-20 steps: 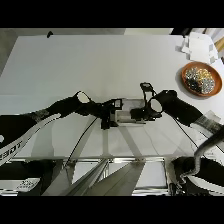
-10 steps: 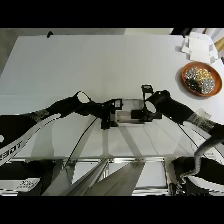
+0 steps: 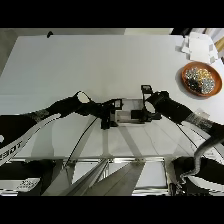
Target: Fold the box and place the chain.
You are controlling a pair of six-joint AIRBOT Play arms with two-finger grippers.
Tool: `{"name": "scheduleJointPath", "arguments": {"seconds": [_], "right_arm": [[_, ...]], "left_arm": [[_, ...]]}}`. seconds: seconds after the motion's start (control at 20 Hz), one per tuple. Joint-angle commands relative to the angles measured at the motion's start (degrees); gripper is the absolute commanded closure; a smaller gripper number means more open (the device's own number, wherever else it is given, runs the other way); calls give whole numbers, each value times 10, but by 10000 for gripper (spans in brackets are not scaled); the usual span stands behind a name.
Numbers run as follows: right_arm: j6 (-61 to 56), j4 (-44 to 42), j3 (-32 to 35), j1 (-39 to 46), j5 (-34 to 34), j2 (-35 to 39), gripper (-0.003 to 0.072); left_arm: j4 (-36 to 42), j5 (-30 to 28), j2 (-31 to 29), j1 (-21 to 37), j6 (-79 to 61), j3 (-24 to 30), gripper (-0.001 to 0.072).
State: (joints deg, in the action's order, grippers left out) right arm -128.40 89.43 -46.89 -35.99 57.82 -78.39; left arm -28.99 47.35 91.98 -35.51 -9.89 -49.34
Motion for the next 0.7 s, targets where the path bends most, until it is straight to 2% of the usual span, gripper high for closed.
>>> {"name": "scheduleJointPath", "arguments": {"seconds": [0.0,0.05,0.1,0.2,0.25,0.45,0.55,0.65], "right_arm": [[20,2,0,0,-2,4,674],[37,2,0,0,-2,8,671],[49,3,0,0,-2,13,616],[84,4,0,0,-2,30,319],[108,4,0,0,0,41,249],[202,9,-7,17,56,117,249],[252,15,-39,56,124,144,249],[290,33,-90,118,152,153,250]], "left_arm": [[0,0,0,0,0,0,701],[0,0,0,0,0,0,701],[0,0,0,0,0,0,701],[0,0,0,0,0,0,701],[0,0,0,0,0,0,701],[0,0,0,0,0,0,701],[0,0,0,1,0,0,701],[0,0,0,0,0,0,701]]}}
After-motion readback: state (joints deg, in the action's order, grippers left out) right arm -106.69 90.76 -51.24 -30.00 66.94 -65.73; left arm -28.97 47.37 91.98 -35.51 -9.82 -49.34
